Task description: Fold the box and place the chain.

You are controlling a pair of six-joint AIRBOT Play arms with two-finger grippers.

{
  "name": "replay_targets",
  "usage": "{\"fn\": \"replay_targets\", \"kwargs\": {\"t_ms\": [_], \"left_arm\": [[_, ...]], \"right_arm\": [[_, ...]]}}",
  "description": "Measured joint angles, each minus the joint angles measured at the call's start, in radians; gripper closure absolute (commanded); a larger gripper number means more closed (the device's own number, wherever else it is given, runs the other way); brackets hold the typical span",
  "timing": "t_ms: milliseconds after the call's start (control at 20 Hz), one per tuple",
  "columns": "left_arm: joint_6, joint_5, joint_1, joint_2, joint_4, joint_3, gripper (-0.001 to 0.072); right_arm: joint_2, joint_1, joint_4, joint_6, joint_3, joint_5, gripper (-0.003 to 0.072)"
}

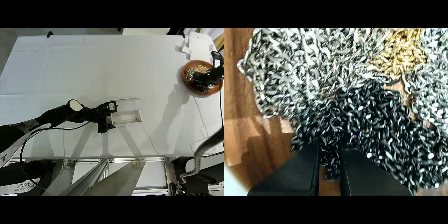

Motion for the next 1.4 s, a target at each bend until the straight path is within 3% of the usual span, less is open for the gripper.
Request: {"fn": "replay_targets", "kwargs": {"t_ms": [300, 600, 900, 1150, 1400], "left_arm": [[0.0, 0.0, 0.0, 0.0, 0.0, 0.0, 0.0459], [0.0, 0.0, 0.0, 0.0, 0.0, 0.0, 0.0459], [0.0, 0.0, 0.0, 0.0, 0.0, 0.0, 0.0459], [0.0, 0.0, 0.0, 0.0, 0.0, 0.0, 0.0459], [0.0, 0.0, 0.0, 0.0, 0.0, 0.0, 0.0459]], "right_arm": [[0.135, 0.0, 0.002, -0.052, 0.0, 0.084, 0.0677], [0.386, 0.001, 0.071, -0.137, 0.0, 0.175, 0.0677], [0.648, 0.002, 0.257, -0.212, 0.0, 0.292, 0.0677], [0.791, 0.016, 0.486, -0.275, 0.0, 0.421, 0.0677], [0.862, 0.19, 0.599, -0.323, 0.0, 0.501, 0.0677]]}}
